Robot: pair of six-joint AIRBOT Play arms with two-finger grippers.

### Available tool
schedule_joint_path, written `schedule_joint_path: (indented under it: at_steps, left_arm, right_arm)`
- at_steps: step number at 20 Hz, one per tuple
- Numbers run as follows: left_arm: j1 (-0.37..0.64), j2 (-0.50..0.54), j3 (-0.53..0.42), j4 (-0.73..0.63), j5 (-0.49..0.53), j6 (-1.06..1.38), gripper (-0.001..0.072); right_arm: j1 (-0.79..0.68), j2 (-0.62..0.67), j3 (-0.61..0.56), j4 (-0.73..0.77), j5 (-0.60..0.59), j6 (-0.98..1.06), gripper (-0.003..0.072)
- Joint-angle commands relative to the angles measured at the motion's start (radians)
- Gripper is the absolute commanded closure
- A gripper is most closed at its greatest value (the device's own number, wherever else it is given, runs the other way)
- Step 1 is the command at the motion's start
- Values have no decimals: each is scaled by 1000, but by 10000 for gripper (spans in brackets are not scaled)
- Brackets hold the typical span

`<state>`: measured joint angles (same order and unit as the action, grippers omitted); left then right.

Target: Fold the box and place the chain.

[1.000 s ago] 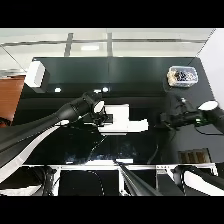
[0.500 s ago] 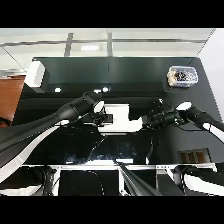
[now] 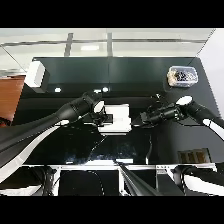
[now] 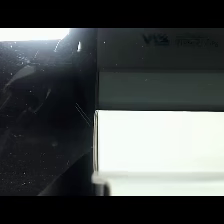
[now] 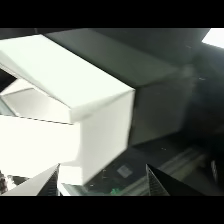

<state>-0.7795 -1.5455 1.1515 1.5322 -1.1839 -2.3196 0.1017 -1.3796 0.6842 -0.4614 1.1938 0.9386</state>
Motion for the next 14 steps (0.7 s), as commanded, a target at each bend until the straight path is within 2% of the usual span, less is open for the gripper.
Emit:
schedule_joint_path:
  at_steps: [1, 5, 6, 7, 14]
  left_arm:
    - [1, 0, 1, 0, 2, 0, 683]
    - [1, 0, 1, 0, 2, 0, 683]
    - [1, 0, 1, 0, 2, 0, 683]
    - [1, 0, 1, 0, 2, 0, 683]
    - [1, 0, 1, 0, 4, 0, 683]
  right_arm:
    - [37, -1, 14, 21, -25, 27, 91]
    - [145, -1, 61, -7, -114, 134, 94]
    - [172, -1, 79, -45, -138, 174, 240]
    - [196, -1, 96, -86, -155, 222, 355]
    - [328, -1, 176, -365, -193, 510, 354]
